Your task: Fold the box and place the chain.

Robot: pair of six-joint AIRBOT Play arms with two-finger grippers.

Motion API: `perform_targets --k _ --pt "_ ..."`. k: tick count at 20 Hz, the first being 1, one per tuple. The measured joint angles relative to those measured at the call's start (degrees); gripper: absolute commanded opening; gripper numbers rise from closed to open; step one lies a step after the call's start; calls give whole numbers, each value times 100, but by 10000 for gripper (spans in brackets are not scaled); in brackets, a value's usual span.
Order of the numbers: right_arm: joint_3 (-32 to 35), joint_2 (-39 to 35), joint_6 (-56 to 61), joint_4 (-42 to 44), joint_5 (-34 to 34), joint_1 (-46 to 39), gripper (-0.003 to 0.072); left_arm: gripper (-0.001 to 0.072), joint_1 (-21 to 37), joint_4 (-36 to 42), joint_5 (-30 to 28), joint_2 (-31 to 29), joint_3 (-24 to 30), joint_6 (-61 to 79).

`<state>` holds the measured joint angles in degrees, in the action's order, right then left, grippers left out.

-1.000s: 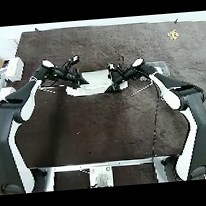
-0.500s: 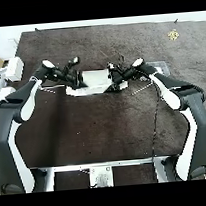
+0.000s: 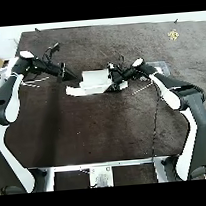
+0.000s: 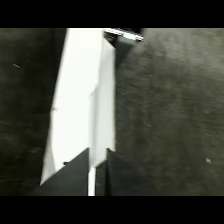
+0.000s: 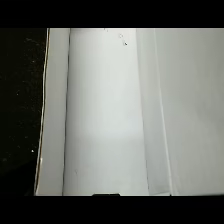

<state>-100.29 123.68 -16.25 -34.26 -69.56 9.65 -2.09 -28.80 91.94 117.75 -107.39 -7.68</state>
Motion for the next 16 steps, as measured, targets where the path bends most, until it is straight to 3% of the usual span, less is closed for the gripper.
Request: perform_targets --k 3,6,16 --pt "0 0 0 0 0 2 450 43 -173 162 304 -50 -13 -177" --pt "0 0 0 0 -2 0 450 9 -481 225 144 -74 -17 -249" --pt "0 0 0 0 -7 0 449 12 -935 31 -1685 -70 -15 -282"
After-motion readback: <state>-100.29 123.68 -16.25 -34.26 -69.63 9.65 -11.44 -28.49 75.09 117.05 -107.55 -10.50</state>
